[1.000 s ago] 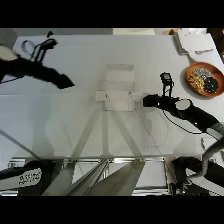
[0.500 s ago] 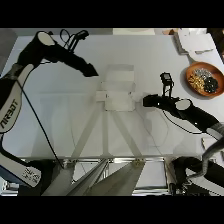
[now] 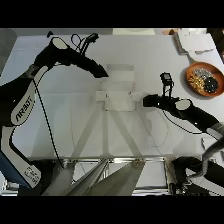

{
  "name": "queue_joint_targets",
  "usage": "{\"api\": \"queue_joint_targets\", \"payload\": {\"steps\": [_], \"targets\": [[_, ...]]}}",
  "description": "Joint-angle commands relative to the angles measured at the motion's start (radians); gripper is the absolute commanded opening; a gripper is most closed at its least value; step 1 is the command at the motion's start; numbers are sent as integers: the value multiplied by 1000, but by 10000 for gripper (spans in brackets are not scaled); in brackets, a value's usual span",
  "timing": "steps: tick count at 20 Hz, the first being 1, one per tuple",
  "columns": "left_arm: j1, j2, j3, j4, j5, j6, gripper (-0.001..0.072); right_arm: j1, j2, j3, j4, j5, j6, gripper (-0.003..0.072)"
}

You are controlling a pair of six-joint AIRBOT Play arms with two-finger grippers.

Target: Fold the box and place the chain.

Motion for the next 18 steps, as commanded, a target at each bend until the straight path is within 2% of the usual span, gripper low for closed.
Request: {"api": "queue_joint_targets", "payload": {"steps": [1, 4, 9, 11, 13, 18], "targets": [[-2, -29, 2, -24, -26, 6, 697, 1, 0, 0, 0, 0, 0, 13], [-8, -48, 2, -74, -43, 7, 697, 1, 0, 0, 0, 0, 0, 13], [-47, -56, 2, -72, -66, 71, 692, 1, 0, 0, 0, 0, 0, 13], [-58, -56, 2, -74, -96, 108, 628, 1, 0, 0, 0, 0, 0, 13], [-64, -56, 2, -72, -120, 126, 628, 1, 0, 0, 0, 0, 0, 13], [-72, -56, 2, 0, -123, 156, 626, 1, 0, 0, 0, 0, 0, 13]]}}
